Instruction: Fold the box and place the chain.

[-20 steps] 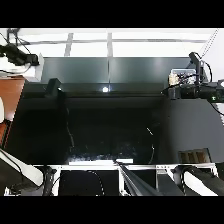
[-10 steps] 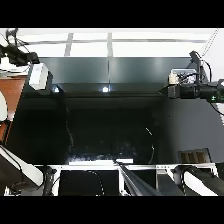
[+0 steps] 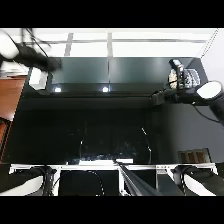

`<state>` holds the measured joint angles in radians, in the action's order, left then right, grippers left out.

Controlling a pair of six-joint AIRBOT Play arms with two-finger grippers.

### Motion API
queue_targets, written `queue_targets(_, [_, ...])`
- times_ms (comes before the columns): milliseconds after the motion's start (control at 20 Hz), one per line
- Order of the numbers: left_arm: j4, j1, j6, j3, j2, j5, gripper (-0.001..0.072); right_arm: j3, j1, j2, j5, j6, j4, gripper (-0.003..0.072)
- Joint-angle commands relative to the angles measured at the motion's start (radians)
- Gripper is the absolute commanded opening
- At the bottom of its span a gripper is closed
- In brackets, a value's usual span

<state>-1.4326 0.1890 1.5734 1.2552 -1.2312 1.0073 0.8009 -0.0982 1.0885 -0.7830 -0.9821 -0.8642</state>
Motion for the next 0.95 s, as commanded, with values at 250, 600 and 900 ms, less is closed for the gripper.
queue_targets(250, [-0.047, 0.162, 0.135, -0.642, 0.360, -0.292, 0.0029, -0.112, -0.041, 0.000, 0.291, -0.031, -0.134, 0.0019])
queue_targets(600, [-0.043, 0.166, 0.138, -0.642, 0.359, -0.300, 0.0029, -0.112, -0.041, 0.000, 0.291, -0.031, -0.134, 0.0019])
queue_targets(900, [-0.043, 0.166, 0.138, -0.642, 0.359, -0.300, 0.0029, -0.112, -0.041, 0.000, 0.291, -0.031, -0.134, 0.0019])
